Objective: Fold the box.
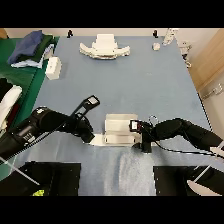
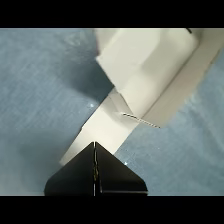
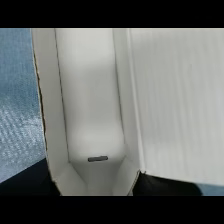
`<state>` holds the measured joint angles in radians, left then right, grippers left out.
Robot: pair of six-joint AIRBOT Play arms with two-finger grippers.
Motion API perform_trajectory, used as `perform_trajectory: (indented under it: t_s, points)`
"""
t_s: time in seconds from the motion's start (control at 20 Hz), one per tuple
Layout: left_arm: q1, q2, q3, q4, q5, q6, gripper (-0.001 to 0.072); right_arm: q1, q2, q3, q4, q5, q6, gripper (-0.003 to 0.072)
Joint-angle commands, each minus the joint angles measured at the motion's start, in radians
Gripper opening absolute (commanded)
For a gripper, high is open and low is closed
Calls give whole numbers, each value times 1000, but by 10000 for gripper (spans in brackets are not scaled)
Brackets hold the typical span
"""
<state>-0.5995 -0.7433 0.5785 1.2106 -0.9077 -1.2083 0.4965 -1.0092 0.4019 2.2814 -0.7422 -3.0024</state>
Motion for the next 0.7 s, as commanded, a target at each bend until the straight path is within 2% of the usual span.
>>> perform_trajectory:
  t_s: [0.0, 0.25, 0.4, 0.5, 0.65]
  points:
    - [68, 58, 2, 122, -64, -415, 10, 0, 0, 0, 0, 0, 0, 529]
    - [253, -8, 0, 97, -183, -493, 11, 0, 0, 0, 0, 0, 0, 529]
    - [269, -77, -2, 40, -166, -474, 11, 0, 0, 0, 0, 0, 0, 529]
    - [269, -137, -24, -63, -123, -409, 10, 0, 0, 0, 0, 0, 0, 530]
    - [269, -227, -90, -311, -42, -241, 9, 0, 0, 0, 0, 0, 0, 529]
